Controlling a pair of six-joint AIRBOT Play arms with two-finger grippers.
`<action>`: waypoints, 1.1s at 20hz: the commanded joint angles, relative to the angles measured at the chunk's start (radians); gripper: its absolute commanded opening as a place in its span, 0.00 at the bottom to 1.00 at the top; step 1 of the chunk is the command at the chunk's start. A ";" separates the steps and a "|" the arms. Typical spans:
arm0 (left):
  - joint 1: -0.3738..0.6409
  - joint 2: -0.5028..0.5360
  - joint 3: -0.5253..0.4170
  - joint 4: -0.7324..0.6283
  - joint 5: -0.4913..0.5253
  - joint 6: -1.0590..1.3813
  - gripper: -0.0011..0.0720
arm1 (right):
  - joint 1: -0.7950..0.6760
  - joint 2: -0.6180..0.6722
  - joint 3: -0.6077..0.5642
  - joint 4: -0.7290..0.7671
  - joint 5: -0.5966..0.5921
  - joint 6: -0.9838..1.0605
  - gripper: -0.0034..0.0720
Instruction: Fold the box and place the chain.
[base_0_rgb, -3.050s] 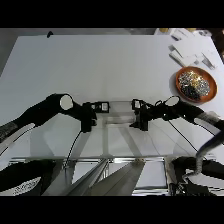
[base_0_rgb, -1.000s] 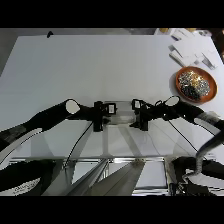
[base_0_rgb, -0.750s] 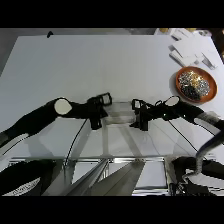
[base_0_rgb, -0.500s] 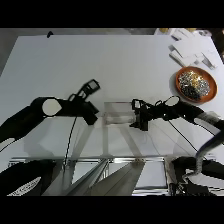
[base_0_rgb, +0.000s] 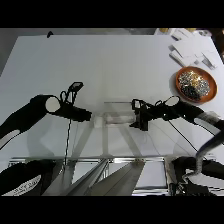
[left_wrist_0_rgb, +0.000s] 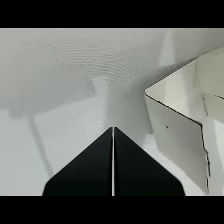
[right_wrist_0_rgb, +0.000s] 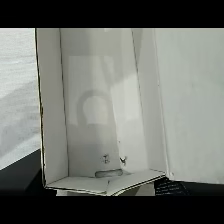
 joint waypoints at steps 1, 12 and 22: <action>0.003 -0.072 -0.002 -0.106 -0.006 -0.037 0.02 | 0.000 0.001 0.001 0.000 0.000 0.000 0.57; -0.065 -0.084 0.006 -0.306 0.046 0.044 0.02 | 0.000 0.001 0.001 0.000 0.000 0.000 0.57; -0.112 -0.016 0.014 -0.313 0.057 0.033 0.17 | 0.000 0.001 0.001 0.000 0.000 0.000 0.57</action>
